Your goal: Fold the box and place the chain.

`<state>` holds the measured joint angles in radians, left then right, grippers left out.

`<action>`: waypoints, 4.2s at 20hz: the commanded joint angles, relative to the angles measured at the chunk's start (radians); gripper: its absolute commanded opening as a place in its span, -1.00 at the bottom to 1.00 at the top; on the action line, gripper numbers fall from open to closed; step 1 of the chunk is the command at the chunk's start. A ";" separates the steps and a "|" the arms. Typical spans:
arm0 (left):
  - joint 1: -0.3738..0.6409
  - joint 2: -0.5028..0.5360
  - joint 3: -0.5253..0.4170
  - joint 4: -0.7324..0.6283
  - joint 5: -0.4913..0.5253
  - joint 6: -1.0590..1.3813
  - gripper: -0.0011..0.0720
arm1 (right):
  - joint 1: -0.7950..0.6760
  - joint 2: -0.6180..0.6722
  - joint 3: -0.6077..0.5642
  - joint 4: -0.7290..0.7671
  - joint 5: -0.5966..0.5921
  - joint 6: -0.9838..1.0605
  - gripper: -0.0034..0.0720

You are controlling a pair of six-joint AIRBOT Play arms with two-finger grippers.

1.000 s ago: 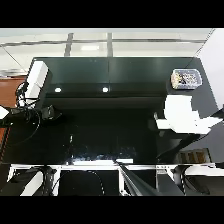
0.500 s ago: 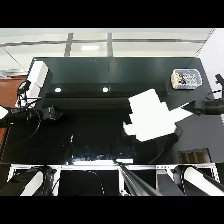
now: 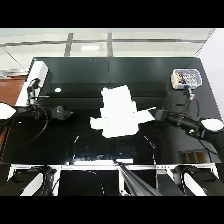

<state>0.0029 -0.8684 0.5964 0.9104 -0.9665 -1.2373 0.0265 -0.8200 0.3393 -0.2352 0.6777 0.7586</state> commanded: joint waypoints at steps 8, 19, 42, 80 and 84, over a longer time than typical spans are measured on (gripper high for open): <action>-0.247 -0.410 0.174 -0.276 0.126 0.108 0.86 | 0.177 0.014 -0.036 -0.047 -0.074 -0.005 -0.86; -0.236 -0.667 0.256 -0.460 -0.319 0.409 0.86 | 0.177 0.014 -0.036 -0.056 -0.087 -0.005 -0.86; -0.305 -0.784 0.376 -0.352 -0.427 0.500 -0.91 | 0.171 0.013 -0.013 -0.225 -0.068 -0.008 0.73; -0.469 -0.589 0.233 -0.188 0.090 1.307 -0.90 | 0.354 0.002 0.044 -0.680 0.030 -0.203 0.71; -0.469 -0.589 0.233 -0.189 0.091 1.308 -0.90 | 0.373 -0.052 0.047 -0.659 0.079 -0.377 0.71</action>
<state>-0.4671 -1.4570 0.8291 0.7219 -0.8749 0.0715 0.3779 -0.8429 0.3908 -0.9051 0.7242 0.5167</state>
